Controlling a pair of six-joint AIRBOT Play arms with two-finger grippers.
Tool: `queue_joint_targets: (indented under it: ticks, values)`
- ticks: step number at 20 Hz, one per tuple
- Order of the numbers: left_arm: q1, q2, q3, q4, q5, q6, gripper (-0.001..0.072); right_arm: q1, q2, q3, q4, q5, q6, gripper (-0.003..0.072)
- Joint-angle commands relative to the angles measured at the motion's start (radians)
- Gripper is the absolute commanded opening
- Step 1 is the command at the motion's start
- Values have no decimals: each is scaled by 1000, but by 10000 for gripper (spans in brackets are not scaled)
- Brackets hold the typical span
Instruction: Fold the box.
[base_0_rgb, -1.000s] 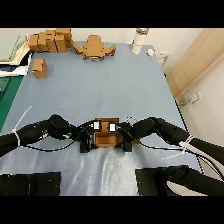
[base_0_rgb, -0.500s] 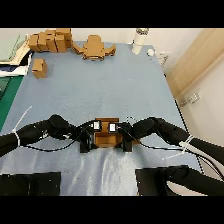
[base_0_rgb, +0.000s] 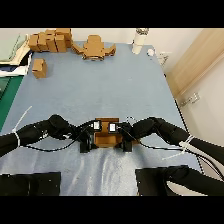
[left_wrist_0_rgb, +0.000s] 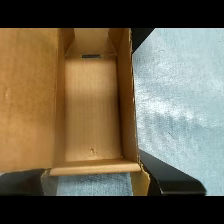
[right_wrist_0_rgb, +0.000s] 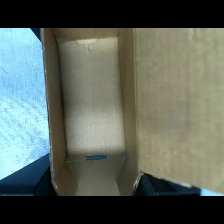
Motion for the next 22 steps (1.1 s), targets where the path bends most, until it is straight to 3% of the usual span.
queue_joint_targets:
  ticks: [1, 2, 3, 4, 9, 17, 20, 22]
  values:
    - [0, 0, 1, 0, 0, 1, 520, 0, 1, 0, 11, -3, 5, 520]
    - [0, 0, 1, 0, 0, 1, 519, 0, 2, 3, 14, -13, 17, 523]
    - [0, 0, 1, 0, 0, 1, 519, -1, 8, 10, 14, -33, 63, 669]
    - [0, 0, 1, 0, 0, 1, 519, -2, 16, 15, 4, -35, 108, 718]
    - [0, 0, 1, 0, 0, 1, 519, -32, 107, 26, -99, -74, 276, 717]
    - [0, 0, 1, 0, 0, 1, 519, -46, 309, 27, -128, -448, 517, 711]
    - [0, 0, 1, 0, 0, 1, 519, -46, 352, 27, -8, -594, 802, 711]
    - [0, 0, 1, 0, 0, 1, 519, -32, 363, 26, 50, -613, 1041, 711]
